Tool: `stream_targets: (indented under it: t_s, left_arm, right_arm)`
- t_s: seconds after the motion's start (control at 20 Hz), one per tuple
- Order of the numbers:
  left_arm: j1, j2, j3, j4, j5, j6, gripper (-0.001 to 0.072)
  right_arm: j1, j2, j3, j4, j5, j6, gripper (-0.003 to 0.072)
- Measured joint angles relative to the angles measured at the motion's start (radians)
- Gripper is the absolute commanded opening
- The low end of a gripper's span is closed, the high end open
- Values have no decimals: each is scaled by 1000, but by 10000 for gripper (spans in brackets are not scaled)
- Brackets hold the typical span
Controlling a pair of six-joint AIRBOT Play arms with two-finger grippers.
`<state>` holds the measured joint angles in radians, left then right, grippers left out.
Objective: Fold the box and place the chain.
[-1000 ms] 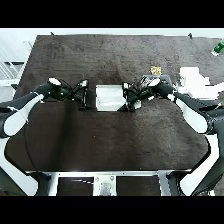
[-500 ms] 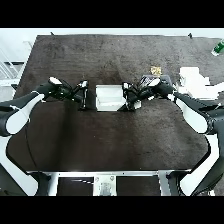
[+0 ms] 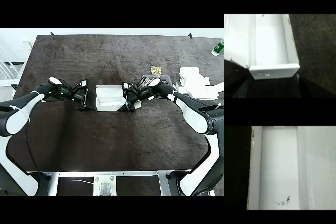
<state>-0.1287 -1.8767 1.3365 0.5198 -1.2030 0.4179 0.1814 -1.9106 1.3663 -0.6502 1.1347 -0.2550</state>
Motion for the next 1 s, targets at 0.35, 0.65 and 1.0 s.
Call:
stream_targets:
  t_s: [0.35, 0.65, 1.0]
  left_arm:
    - [-31, 0, 0, -2, 34, 9, 720]
    - [-45, -2, -2, 5, 70, 14, 720]
    - [-47, -16, 0, 15, 90, 2, 720]
  right_arm:
    - [0, 0, 0, 0, 0, 0, 455]
    - [0, 0, 0, 0, 0, 1, 455]
    - [0, 0, 0, 1, 0, 1, 455]
